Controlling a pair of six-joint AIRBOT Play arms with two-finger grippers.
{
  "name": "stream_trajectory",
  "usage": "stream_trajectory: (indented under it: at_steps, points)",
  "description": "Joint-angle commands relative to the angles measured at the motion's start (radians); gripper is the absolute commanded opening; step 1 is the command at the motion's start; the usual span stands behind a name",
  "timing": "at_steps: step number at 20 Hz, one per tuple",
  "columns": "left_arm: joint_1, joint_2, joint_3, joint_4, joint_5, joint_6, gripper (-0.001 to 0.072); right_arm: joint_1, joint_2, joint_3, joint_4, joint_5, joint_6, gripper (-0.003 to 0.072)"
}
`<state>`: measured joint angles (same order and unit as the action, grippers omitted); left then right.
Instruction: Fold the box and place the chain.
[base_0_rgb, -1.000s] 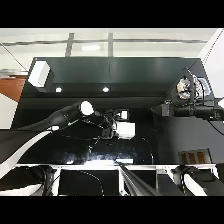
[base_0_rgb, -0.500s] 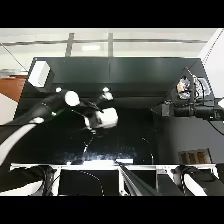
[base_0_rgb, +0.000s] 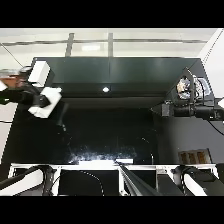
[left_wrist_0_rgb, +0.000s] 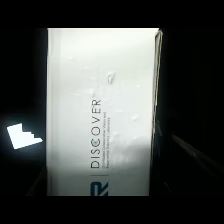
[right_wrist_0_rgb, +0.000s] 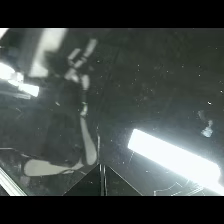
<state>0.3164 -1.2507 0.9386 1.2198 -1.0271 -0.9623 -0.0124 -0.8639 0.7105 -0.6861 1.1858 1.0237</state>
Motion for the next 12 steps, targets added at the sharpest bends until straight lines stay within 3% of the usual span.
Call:
stream_trajectory:
  at_steps: [1, 5, 11, 12]
  points:
    - [0.203, 0.003, 0.001, 0.003, 0.109, -0.002, 0.0353, 0.0, 0.001, 0.0, 0.001, 0.0, 0.0, 0.0051]
    - [0.198, -0.033, 0.004, 0.0, 0.304, 0.121, 0.0352, 0.0, 0.001, 0.0, 0.002, -0.016, 0.002, 0.0051]
    - [0.162, -0.192, 0.082, -0.016, 0.327, 0.133, 0.0354, 0.0, 0.001, 0.0, 0.001, -0.03, 0.021, 0.0051]
    - [0.151, -0.212, 0.092, -0.032, 0.329, 0.132, 0.0419, 0.0, 0.001, 0.0, 0.001, -0.031, 0.021, 0.0051]
